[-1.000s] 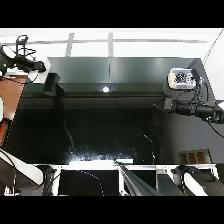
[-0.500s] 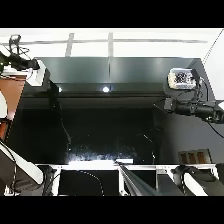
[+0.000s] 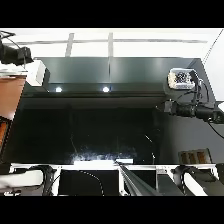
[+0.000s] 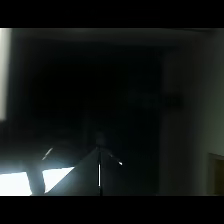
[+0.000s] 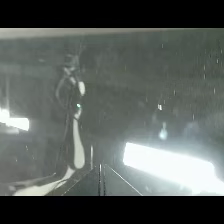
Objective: Fold the box and place the chain.
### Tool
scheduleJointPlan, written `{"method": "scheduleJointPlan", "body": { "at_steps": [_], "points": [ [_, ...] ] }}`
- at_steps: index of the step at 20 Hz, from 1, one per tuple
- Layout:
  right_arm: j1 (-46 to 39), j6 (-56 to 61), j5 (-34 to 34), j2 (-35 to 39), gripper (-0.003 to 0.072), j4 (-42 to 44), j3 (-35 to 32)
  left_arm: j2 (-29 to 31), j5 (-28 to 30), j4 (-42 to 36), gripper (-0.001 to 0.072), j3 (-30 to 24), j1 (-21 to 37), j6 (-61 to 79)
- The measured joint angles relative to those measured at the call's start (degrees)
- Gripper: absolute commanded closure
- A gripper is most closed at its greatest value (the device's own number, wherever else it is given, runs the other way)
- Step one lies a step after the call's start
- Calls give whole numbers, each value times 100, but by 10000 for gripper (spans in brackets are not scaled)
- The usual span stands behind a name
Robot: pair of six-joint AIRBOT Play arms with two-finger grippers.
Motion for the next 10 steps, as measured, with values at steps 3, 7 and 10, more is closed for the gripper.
{"method": "scheduleJointPlan", "body": {
  "at_steps": [3,7,10],
  "points": [
    [0,96,55,245,646,-531,-48,1993,723,-367,679,-2444,-503,260],
    [0,214,-610,874,646,-1032,-525,4264,1362,-535,678,-4911,-841,400],
    [-2,258,-1034,1117,647,-1287,-743,5521,1635,-584,678,-5836,-918,437]
  ]
}}
